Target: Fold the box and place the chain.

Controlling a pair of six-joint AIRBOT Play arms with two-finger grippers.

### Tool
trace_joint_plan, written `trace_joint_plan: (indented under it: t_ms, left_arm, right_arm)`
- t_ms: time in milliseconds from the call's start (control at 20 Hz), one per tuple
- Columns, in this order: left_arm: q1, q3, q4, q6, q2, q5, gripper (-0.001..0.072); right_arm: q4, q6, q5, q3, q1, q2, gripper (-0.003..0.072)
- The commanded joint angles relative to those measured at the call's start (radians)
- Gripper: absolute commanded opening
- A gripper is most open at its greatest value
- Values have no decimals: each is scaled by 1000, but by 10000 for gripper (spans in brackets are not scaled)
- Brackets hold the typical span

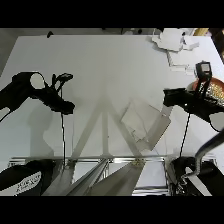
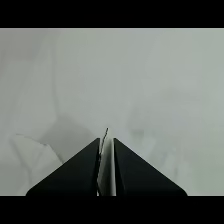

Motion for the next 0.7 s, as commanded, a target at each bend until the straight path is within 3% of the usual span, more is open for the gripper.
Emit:
trace_joint_plan:
  t_ms: [0, 100, 250, 300, 450, 550, 650]
  left_arm:
    - [-1, 0, -84, 1, -1, 62, 293]
    - [-1, 0, -112, 1, -1, 82, 293]
    - [-1, 0, -124, 2, -2, 104, 293]
    - [-1, 0, -130, 9, -2, 105, 294]
    - [-1, 0, -204, 97, -2, 111, 294]
    - [-1, -1, -278, 159, -2, 130, 294]
    - [-1, 0, -338, 204, -3, 135, 293]
  right_arm:
    - [-74, 35, 136, -1, 1, -60, 224]
    - [-110, 57, 216, 0, -2, -88, 300]
    - [-208, 65, 354, 13, -2, -92, 312]
    - [-262, 65, 406, 38, -2, -92, 372]
    - [-466, 29, 534, 171, -2, -112, 372]
    - [-588, -15, 626, 280, -8, -195, 373]
    - [-559, -67, 674, 387, -64, -320, 442]
